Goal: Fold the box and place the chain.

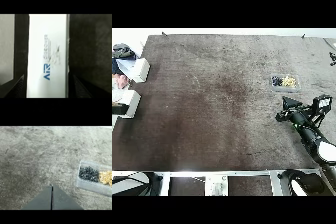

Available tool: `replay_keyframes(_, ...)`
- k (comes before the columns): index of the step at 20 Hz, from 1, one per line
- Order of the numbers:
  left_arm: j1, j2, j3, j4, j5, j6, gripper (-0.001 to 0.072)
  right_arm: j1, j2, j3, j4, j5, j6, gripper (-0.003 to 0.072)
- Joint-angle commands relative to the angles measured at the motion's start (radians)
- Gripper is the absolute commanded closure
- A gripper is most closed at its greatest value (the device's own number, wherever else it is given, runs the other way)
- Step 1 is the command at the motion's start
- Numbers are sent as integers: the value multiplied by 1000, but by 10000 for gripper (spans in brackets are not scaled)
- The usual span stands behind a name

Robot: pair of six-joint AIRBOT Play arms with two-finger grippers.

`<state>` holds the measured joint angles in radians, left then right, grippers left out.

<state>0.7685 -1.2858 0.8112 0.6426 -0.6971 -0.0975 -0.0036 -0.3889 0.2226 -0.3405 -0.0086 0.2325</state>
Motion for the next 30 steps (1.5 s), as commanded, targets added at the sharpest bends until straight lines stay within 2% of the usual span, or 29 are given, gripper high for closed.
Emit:
replay_keyframes(1, 1, 129, 1, -111, -41, 2, 18, 0, 1, 0, 0, 0, 0, 694)
replay_keyframes(3, 1, 225, 1, -263, -72, 17, 20, 0, 1, 0, 0, 0, 0, 694)
replay_keyframes(4, 1, 268, 1, -357, -118, 50, 134, 0, 1, 0, 0, 0, 0, 694)
replay_keyframes(6, 1, 328, 1, -503, -255, 150, 698, 0, 1, 0, 0, 0, 0, 694)
replay_keyframes(7, -6, 346, 1, -568, -314, 157, 700, 0, 1, 0, 0, 0, 0, 694)
replay_keyframes(8, -28, 361, 0, -608, -326, 156, 703, 0, 1, 0, 0, 0, 0, 694)
replay_keyframes(9, -68, 381, 0, -617, -288, 158, 704, 0, 1, 0, 0, 0, 0, 694)
replay_keyframes(15, -455, 576, -14, -594, 282, 176, 704, 0, 1, 0, 0, 0, 0, 694)
replay_keyframes(18, -662, 671, -106, -594, 610, 245, 704, 0, 1, 0, 0, 0, 0, 694)
replay_keyframes(20, -776, 724, -195, -594, 763, 263, 704, 0, 1, 0, 0, 0, 0, 694)
replay_keyframes(23, -857, 815, -321, -595, 802, 195, 704, 0, 1, 0, 0, 0, 0, 694)
replay_keyframes(28, -867, 1032, -533, -594, 865, 164, 704, 0, 1, 0, 0, 0, 0, 694)
replay_keyframes(30, -867, 1094, -597, -594, 858, 162, 704, 0, 1, 0, 0, 0, 0, 694)
